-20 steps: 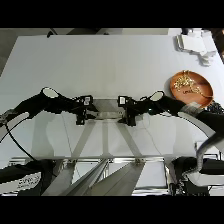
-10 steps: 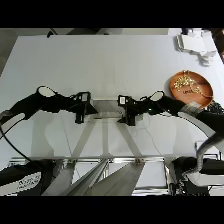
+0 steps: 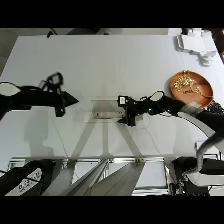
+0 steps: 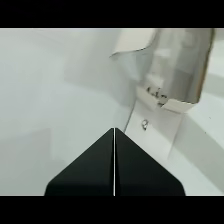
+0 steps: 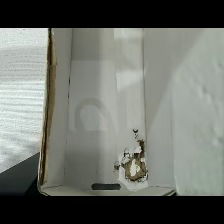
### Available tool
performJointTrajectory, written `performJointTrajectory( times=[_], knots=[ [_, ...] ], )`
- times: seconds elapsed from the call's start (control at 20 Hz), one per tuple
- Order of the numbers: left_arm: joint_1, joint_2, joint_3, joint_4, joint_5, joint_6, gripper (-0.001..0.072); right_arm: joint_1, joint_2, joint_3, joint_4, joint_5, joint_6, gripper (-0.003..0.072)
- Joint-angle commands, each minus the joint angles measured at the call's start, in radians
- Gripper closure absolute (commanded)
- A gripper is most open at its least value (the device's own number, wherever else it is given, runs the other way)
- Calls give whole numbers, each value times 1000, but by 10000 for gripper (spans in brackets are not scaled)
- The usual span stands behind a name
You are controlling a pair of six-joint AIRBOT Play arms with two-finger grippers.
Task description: Fold the box and place the chain.
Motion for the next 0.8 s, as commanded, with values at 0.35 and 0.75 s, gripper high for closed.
performJointTrajectory(
  times=[0.35, 0.75],
  knots=[
    [-20, 0, -57, 298, 76, -877, 702, 0, 0, 0, 0, 0, 0, 161],
    [-129, -196, -104, 177, 98, -955, 702, 0, 0, 0, 0, 0, 0, 161]
  ],
)
